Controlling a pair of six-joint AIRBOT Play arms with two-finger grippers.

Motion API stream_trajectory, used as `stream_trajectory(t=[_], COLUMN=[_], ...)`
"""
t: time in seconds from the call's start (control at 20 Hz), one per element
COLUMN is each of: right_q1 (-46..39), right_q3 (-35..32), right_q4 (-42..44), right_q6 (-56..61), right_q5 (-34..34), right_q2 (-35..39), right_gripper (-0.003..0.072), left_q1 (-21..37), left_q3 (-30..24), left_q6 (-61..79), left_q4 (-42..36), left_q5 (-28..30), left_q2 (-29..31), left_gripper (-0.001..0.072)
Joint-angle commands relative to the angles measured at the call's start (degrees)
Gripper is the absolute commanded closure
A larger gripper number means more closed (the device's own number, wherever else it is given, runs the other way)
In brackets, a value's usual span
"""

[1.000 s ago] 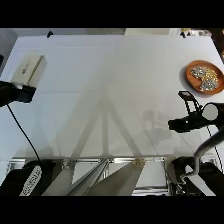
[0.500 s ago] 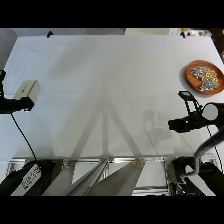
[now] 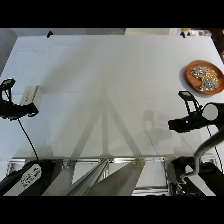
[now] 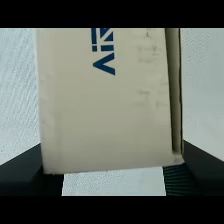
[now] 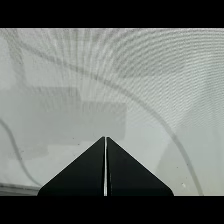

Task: Fold the box and place the chain.

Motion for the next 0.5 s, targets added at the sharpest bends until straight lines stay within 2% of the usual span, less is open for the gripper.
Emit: stream_trajectory(t=[0.0,0.05,0.2,0.45], right_q1=[-0.04,-0.04,-0.04,-0.04], right_q3=[0.02,0.02,0.02,0.02], right_q4=[0.00,0.00,0.00,0.00], right_q6=[0.00,0.00,0.00,0.00], right_q5=[0.00,0.00,0.00,0.00], right_q2=[-0.04,-0.04,-0.04,-0.04], right_gripper=[0.0670,0.0670,0.0670,0.0670], left_q1=[-0.11,-0.11,-0.11,-0.11], left_q3=[-0.26,-0.26,-0.26,-0.26], left_q6=[-0.02,-0.02,0.00,0.00], left_q4=[-0.98,-0.92,-0.87,-1.55], left_q5=[-2.27,-2.75,-2.62,-1.51], left_q2=[0.22,0.94,4.63,13.99], left_gripper=[0.0097,0.0037,0.0037,0.0037])
